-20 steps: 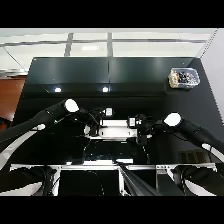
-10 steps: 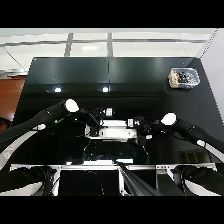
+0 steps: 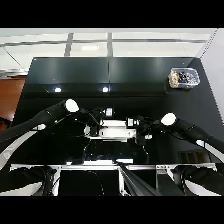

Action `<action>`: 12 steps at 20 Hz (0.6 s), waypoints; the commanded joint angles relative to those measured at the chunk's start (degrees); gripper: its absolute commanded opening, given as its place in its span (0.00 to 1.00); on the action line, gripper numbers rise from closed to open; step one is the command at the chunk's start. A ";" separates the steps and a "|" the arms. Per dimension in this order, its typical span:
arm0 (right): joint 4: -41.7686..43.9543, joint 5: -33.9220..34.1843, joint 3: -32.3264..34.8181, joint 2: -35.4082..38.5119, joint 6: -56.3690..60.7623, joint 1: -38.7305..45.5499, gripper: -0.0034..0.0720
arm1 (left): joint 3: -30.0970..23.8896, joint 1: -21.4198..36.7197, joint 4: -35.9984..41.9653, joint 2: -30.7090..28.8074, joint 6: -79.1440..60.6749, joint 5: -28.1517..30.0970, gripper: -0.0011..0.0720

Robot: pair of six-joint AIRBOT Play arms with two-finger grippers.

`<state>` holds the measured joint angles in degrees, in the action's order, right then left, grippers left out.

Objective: Fold the box and place the chain.

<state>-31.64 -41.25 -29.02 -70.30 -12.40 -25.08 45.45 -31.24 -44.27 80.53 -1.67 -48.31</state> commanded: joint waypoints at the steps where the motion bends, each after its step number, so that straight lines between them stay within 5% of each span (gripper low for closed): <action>1: -0.26 -0.11 -0.02 -0.02 0.15 -0.02 0.97 | -0.02 0.00 0.02 0.04 -0.02 0.04 0.05; 12: -1.60 -1.07 0.09 -0.02 1.53 0.13 0.97 | -0.02 0.00 0.00 0.04 -0.02 0.04 0.05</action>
<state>-32.75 -42.06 -28.99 -70.30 -11.53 -24.97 45.45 -31.24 -44.27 80.53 -1.67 -48.29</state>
